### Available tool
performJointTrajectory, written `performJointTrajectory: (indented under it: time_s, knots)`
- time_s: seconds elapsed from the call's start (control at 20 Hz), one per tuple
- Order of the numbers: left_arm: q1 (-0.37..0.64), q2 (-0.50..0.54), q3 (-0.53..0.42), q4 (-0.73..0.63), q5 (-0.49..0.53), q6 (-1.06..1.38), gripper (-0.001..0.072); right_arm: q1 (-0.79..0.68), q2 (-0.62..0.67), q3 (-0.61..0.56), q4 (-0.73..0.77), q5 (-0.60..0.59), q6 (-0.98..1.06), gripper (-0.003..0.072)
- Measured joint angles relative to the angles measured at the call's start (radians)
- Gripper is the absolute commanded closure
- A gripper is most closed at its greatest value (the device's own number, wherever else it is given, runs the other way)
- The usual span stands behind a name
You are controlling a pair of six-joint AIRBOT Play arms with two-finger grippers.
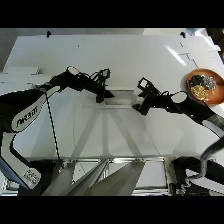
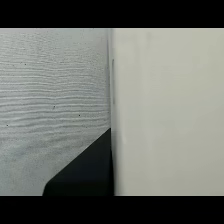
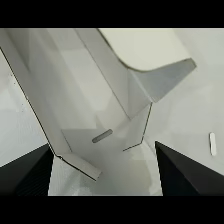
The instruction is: Fold the box and place the chain.
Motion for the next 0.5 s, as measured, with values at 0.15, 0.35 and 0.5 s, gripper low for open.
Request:
performJointTrajectory:
  time_s: [0.15, 0.35, 0.5]
  knots:
    - [0.000, 0.000, 0.000, 0.000, -0.001, 0.000, 0.0696, -0.018, -0.018, 0.010, 0.011, 0.034, -0.073, -0.0003]
    - [0.000, 0.000, 0.000, 0.000, 0.000, 0.000, 0.0696, -0.063, -0.066, 0.063, 0.021, 0.133, -0.138, -0.0003]
    - [0.000, 0.000, 0.000, 0.000, 0.000, 0.000, 0.0696, -0.079, -0.121, 0.121, 0.024, 0.196, -0.161, -0.0003]
